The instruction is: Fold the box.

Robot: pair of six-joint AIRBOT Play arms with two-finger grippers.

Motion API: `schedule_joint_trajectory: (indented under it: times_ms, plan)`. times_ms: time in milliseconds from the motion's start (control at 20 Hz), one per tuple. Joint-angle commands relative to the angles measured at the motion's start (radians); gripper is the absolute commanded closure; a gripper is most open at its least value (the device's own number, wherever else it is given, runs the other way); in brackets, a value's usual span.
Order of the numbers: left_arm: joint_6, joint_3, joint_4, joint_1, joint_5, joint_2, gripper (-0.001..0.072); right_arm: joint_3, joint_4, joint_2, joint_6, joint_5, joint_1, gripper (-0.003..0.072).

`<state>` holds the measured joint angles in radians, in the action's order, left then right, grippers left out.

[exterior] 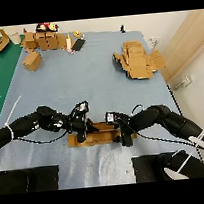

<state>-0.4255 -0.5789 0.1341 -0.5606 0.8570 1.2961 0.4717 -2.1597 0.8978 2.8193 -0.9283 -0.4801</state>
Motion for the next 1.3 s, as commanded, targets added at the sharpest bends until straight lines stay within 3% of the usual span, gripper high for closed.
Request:
schedule_joint_trajectory:
  times_ms: [0,450,1250]
  plan:
    - [0.0,0.0,0.0,0.001,0.0,0.0,0.0697,0.0,0.008,0.026,0.01,0.014,0.0,0.0112]
    - [0.0,0.0,0.0,0.001,0.0,0.0,0.0697,0.0,-0.011,0.119,0.141,0.029,-0.008,0.0112]
    - [0.0,0.0,0.001,0.001,0.0,0.0,0.0697,-0.023,-0.012,0.148,0.151,0.063,-0.008,0.0114]
